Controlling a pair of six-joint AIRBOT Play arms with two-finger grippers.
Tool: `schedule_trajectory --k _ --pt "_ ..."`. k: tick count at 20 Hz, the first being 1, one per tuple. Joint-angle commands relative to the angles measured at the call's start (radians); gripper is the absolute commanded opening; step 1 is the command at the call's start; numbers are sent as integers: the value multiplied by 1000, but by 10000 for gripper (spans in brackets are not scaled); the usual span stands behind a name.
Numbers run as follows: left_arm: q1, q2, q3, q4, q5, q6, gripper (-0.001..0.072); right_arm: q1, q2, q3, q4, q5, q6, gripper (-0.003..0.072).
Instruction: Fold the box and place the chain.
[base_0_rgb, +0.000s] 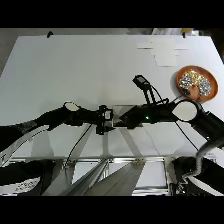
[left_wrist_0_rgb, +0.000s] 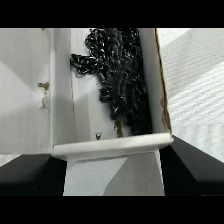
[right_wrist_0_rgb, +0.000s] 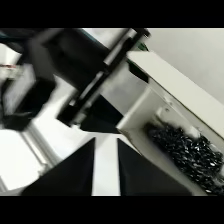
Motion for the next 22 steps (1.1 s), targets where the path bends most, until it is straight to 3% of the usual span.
schedule_trajectory --k 1,6,8,9,13,15,16,17,18,22 --pt "0 1 0 0 0 0 69 -1 -47 12 -18 -2 1 205" --pt "0 1 0 0 0 0 69 -151 -47 227 -34 179 0 182" --pt "0 1 0 0 0 0 69 -233 -47 283 -84 198 3 30" --pt "0 1 0 0 0 0 69 -273 -47 287 -124 189 3 16" --pt "0 1 0 0 0 0 69 -350 -105 282 -557 211 197 15" --pt "0 1 0 0 0 0 69 -359 -158 270 -660 255 240 17" --pt "0 1 0 0 0 0 69 -359 -185 260 -673 258 240 72" --pt "0 1 0 0 0 0 69 -359 -214 251 -673 257 243 224" --pt "0 1 0 0 0 0 69 -359 -242 244 -674 257 269 285" --pt "0 1 0 0 0 0 69 -359 -346 226 -680 282 394 285"
